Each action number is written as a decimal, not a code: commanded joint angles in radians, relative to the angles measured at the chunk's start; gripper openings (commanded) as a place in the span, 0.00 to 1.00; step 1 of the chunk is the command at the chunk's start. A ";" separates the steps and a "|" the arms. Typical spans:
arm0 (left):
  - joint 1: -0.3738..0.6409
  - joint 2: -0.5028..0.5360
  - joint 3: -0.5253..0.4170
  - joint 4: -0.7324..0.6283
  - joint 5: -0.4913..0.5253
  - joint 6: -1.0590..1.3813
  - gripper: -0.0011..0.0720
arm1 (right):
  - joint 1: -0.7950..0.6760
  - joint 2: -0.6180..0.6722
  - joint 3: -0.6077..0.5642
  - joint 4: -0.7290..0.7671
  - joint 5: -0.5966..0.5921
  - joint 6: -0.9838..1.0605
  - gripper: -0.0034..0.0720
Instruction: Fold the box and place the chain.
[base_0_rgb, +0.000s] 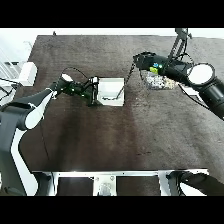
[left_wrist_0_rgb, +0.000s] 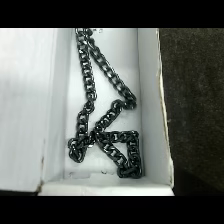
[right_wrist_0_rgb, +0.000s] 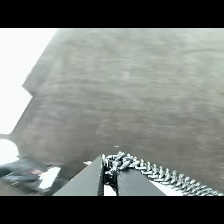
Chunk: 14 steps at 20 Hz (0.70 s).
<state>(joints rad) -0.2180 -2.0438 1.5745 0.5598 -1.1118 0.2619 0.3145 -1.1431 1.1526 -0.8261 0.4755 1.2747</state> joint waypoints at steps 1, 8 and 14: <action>0.001 0.000 0.000 0.000 0.000 0.000 0.67 | 0.083 0.026 0.000 -0.003 0.004 0.001 0.06; 0.001 0.000 0.000 0.000 0.000 0.000 0.67 | 0.185 0.011 -0.053 0.004 -0.065 0.008 0.06; 0.001 0.000 0.000 0.000 0.000 0.000 0.67 | 0.222 -0.108 -0.091 0.027 -0.152 0.008 0.06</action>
<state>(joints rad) -0.2180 -2.0438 1.5745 0.5598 -1.1118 0.2623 0.5159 -1.1976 1.0740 -0.8085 0.3740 1.2808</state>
